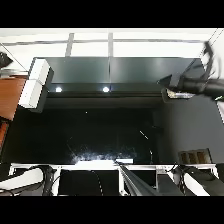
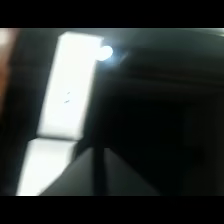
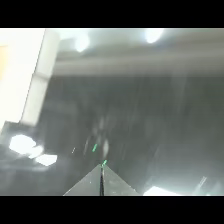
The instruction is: Fold the box and place the chain.
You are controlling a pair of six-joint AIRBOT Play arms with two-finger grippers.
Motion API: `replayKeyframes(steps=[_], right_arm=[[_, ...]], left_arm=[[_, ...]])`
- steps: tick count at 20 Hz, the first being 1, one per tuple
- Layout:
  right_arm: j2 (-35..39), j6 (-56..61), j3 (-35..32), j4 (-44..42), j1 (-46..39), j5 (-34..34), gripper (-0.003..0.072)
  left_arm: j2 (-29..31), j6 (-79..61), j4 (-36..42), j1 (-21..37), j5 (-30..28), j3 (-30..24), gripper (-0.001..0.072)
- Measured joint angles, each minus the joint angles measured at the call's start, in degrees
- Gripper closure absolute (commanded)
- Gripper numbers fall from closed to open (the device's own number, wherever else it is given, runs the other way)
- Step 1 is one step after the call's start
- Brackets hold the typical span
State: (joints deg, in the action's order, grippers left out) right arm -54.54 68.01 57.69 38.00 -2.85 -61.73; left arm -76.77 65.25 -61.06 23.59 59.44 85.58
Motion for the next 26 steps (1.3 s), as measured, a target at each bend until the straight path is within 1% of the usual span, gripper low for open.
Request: replayKeyframes(steps=[2, 3, 4, 6, 7, 8, 11, 13, 14, 15, 17, 19, 26], right_arm=[[0.26, 2.93, 5.42, 7.76, 0.0, -2.78, 0.0655], [0.66, 4.98, 6.99, 12.46, 0.13, -4.92, 0.0655], [1.27, 6.95, 7.67, 17.05, 0.28, -7.26, 0.0655], [4.13, 11.69, 6.01, 26.58, 1.11, -9.92, 0.0655], [6.19, 14.12, 3.76, 30.29, 1.6, -9.64, 0.0655], [8.68, 16.57, 0.74, 33.42, 2.05, -7.96, 0.0655], [16.5, 22.84, -11.45, 39.45, 3.04, 0.59, 0.0655], [19.41, 25.0, -17.97, 41.62, 3.32, 4.85, 0.0655], [20.31, 25.66, -20.22, 42.05, 3.45, 6.23, 0.0655], [20.92, 26.18, -21.75, 42.56, 3.5, 6.45, 0.0655], [21.7, 26.8, -23.71, 43.3, 3.56, 7.13, 0.0655], [22.12, 27.21, -24.72, 43.45, 3.61, 7.56, 0.0655], [22.53, 27.76, -25.75, 44.13, 3.61, 7.8, 0.0655]], left_arm=[[2.71, 1.75, 3.52, -2.82, 3.04, 1.22, 0.068], [4.17, 3.34, 3.67, -4.68, 4.96, 1.18, 0.068], [5.95, 5.11, 3.08, -6.67, 6.1, 0.37, 0.068], [11.02, 7.93, 0.39, -11.54, 6.29, -4.37, 0.068], [14.43, 9.4, -1.22, -14.29, 4.92, -8.52, 0.068], [17.92, 10.8, -2.8, -16.94, 2.91, -13.2, 0.068], [29.42, 14.73, -8.41, -24.3, -5.51, -30.58, 0.0679], [35.63, 16.9, -11.58, -27.08, -10.27, -40.41, 0.0677], [38.21, 17.77, -13.14, -27.82, -11.76, -44.22, 0.0677], [40.09, 18.4, -14.03, -28.3, -12.9, -46.82, 0.0677], [42.82, 19.21, -15.08, -28.96, -14.03, -50.31, 0.0677], [44.24, 19.65, -15.82, -29.29, -14.58, -52.13, 0.0676], [45.66, 20.26, -16.74, -29.62, -15.98, -53.94, 0.0677]])
